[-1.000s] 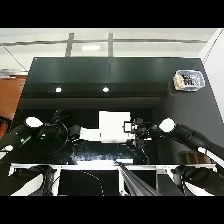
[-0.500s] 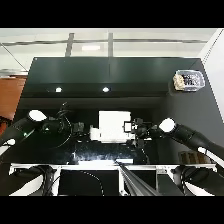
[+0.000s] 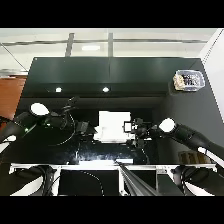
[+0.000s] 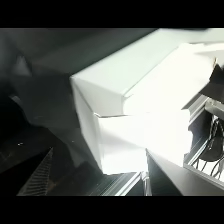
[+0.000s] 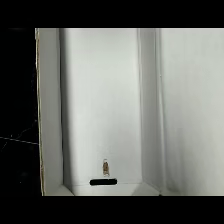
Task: Fold the box and place the chain.
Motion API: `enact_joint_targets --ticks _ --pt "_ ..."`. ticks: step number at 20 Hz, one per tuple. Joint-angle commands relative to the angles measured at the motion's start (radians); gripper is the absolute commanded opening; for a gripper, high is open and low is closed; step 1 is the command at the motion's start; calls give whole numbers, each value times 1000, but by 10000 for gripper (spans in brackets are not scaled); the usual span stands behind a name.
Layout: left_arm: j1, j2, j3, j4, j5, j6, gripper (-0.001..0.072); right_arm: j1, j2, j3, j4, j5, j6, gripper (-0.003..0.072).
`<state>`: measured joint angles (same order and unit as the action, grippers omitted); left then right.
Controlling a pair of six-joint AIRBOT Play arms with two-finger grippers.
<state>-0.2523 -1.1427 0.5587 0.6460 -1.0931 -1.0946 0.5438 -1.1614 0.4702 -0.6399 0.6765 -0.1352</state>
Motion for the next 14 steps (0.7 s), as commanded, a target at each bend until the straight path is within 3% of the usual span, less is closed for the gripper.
enact_joint_targets --ticks 1,10,14 --pt "-93 1 6 25 87 -66 704 1 0 0 0 0 0 238" --pt "-228 1 8 55 267 -209 703 1 0 0 0 0 0 238" --pt "-315 0 52 267 309 -414 703 1 0 0 0 0 0 238"
